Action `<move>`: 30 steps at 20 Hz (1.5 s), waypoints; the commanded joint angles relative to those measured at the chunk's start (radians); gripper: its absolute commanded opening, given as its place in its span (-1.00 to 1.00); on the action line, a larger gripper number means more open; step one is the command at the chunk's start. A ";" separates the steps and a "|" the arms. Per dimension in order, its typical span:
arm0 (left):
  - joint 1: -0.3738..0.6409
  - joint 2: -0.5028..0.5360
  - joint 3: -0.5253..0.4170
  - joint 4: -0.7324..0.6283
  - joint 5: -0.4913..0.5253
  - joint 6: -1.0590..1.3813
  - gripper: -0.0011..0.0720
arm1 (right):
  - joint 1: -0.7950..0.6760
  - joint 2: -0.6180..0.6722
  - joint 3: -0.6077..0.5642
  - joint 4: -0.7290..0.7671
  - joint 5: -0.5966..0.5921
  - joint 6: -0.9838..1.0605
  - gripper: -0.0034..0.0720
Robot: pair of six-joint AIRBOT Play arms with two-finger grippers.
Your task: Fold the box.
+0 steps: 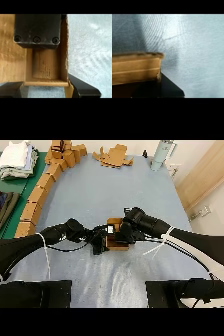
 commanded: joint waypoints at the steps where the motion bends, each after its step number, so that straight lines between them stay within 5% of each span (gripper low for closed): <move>1: 0.000 -0.001 0.000 0.000 0.000 0.001 0.42 | 0.001 -0.001 0.001 -0.003 -0.003 -0.001 -0.09; 2: 0.000 -0.001 0.000 0.000 0.000 0.001 0.42 | 0.001 0.000 0.001 0.006 -0.003 -0.006 0.15; 15: 0.000 -0.001 0.000 0.000 -0.001 0.001 0.42 | -0.060 0.205 0.022 0.079 -0.116 -0.134 0.15; 19: 0.000 -0.001 0.000 0.000 0.000 0.001 0.42 | -0.201 0.216 0.021 0.012 -0.107 -0.241 -0.35; 20: 0.000 -0.001 0.000 0.000 0.000 0.001 0.42 | -0.253 0.203 0.020 0.010 -0.074 -0.287 -0.68; 21: 0.000 -0.001 0.000 0.000 0.000 0.001 0.42 | -0.320 0.180 0.020 0.036 -0.030 -0.344 -0.77; 23: 0.000 -0.001 0.000 0.000 0.000 0.001 0.42 | -0.473 0.108 0.020 0.216 0.053 -0.521 -0.89; 25: 0.000 -0.001 0.000 0.000 0.000 0.001 0.42 | -0.619 0.001 0.020 0.569 0.071 -0.783 -0.89; 28: 0.000 -0.001 0.000 0.000 0.000 0.001 0.42 | -0.725 -0.150 0.023 1.023 -0.006 -1.131 -0.89; 30: 0.000 -0.001 0.000 0.000 0.000 0.001 0.42 | -0.722 -0.212 0.041 1.135 -0.060 -1.279 -0.89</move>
